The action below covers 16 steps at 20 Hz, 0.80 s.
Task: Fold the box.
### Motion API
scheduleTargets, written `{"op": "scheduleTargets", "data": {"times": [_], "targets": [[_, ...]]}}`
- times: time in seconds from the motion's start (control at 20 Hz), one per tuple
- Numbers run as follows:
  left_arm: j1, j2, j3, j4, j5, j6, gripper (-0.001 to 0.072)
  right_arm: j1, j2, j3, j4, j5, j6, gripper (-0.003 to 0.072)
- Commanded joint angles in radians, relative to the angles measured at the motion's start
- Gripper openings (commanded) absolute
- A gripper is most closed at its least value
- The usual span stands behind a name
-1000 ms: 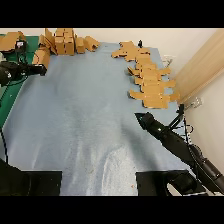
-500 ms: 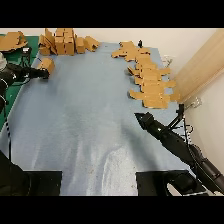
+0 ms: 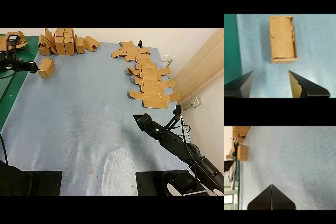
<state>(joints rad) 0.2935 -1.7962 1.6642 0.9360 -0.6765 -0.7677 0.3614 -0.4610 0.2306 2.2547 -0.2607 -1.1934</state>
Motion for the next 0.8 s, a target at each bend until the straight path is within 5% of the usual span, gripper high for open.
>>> {"op": "scheduleTargets", "data": {"times": [0.0, 0.05, 0.35, 0.5, 0.75], "targets": [[0.046, 0.117, 0.001, 0.111, -0.189, -0.105, 0.0347, 0.000, -0.014, 0.014, -0.003, -0.066, -0.005, 0.0004], [0.043, 0.152, 0.001, 0.098, -0.246, -0.086, 0.0028, 0.000, -0.028, 0.029, -0.010, -0.081, -0.020, 0.0004], [-0.159, 0.295, -0.032, -0.079, -0.588, -0.003, 0.0008, 0.000, -0.262, 0.311, -0.069, -0.325, -0.311, 0.0004], [-0.347, 0.389, -0.167, -0.075, -0.558, -0.032, 0.0007, 0.000, -0.428, 0.479, -0.211, -0.465, -0.338, 0.0004], [-0.607, 0.476, -0.423, -0.076, -0.409, -0.116, 0.0007, 0.032, -0.587, 0.598, -0.232, -0.512, -0.552, 0.0004]]}}
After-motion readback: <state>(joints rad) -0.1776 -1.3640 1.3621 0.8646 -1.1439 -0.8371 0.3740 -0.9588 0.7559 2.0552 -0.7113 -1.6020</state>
